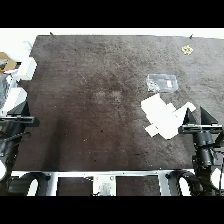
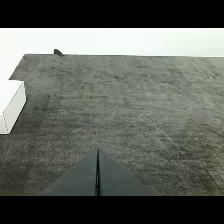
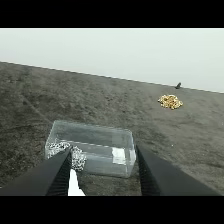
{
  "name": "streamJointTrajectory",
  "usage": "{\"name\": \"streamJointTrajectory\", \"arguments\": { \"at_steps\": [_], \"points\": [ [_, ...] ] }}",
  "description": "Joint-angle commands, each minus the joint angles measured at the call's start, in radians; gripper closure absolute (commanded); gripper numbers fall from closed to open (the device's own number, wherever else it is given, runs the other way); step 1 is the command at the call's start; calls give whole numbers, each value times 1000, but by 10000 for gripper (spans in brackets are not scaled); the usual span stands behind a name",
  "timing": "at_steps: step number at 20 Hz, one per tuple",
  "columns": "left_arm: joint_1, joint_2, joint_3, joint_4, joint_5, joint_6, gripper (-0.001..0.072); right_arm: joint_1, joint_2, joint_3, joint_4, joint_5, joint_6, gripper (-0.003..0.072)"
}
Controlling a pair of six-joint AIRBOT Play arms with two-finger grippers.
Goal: Fold the box and place the chain.
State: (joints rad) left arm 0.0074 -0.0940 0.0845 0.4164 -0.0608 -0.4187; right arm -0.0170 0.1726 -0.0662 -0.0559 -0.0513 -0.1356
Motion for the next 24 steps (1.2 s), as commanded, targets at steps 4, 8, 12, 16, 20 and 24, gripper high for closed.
{"name": "streamJointTrajectory", "arguments": {
  "at_steps": [4, 8, 12, 16, 20, 24],
  "points": [
    [0, 0, 0, 0, 0, 0, 699, 1, 1, 5, 5, 22, 1, 240],
    [0, 0, 0, 0, 0, 0, 698, 1, -51, 108, 5, 21, 1, 239],
    [0, 0, 0, 0, 0, 0, 699, 1, -329, 320, 31, 18, 1, 239],
    [0, 0, 0, 0, 0, 0, 698, -41, -747, 600, 34, 68, 71, 238],
    [0, 0, 0, 0, 0, 0, 698, -318, -1141, 869, -140, 652, 407, 238],
    [0, 0, 0, 0, 0, 0, 698, -528, -1489, 1205, -549, 1164, 733, 239]
  ]
}}
